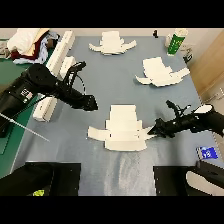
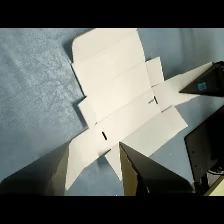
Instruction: Fold the box.
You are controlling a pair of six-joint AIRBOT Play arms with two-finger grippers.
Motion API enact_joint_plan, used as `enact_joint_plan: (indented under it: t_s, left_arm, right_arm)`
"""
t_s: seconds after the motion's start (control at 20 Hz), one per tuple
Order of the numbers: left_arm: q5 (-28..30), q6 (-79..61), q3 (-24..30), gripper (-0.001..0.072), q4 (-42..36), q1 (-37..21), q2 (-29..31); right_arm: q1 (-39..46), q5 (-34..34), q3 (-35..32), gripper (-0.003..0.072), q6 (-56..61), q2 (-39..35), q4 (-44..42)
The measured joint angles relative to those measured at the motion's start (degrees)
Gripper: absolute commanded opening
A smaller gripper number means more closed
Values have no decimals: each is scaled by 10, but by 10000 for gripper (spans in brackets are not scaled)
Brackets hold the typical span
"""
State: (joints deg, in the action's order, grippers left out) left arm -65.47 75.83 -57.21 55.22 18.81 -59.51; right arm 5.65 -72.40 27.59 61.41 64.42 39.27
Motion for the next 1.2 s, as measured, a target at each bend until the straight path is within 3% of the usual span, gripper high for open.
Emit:
enact_joint_plan:
  t_s: [0.05, 0.1, 0.15, 0.5, 0.85, 0.9, 0.95, 1.2]
  left_arm:
    - [6, 0, 0, 451, 1, -3, -4]
    - [7, -1, 0, 528, 2, -8, -10]
    - [4, -2, 0, 539, 1, -15, -20]
    - [-41, -66, 1, 536, -30, -55, -129]
    - [-22, -180, 2, 533, -140, -63, -254]
    - [-20, -202, 2, 486, -165, -63, -270]
    - [-21, -225, 0, 364, -191, -63, -285]
    - [-47, -313, -3, 350, -276, -63, -319]
  right_arm:
    - [-16, 4, -7, -2, -23, -6, -12]
    - [-34, 12, -17, -2, -39, -16, -19]
    - [-57, 30, -31, -2, -51, -32, -26]
    - [-195, 183, -82, -2, -52, -177, -32]
    - [-219, 224, -88, -2, 5, -194, 28]
    - [-220, 225, -88, -2, 8, -193, 30]
    - [-220, 226, -88, -2, 11, -192, 31]
    - [-221, 228, -88, -2, 16, -191, 34]
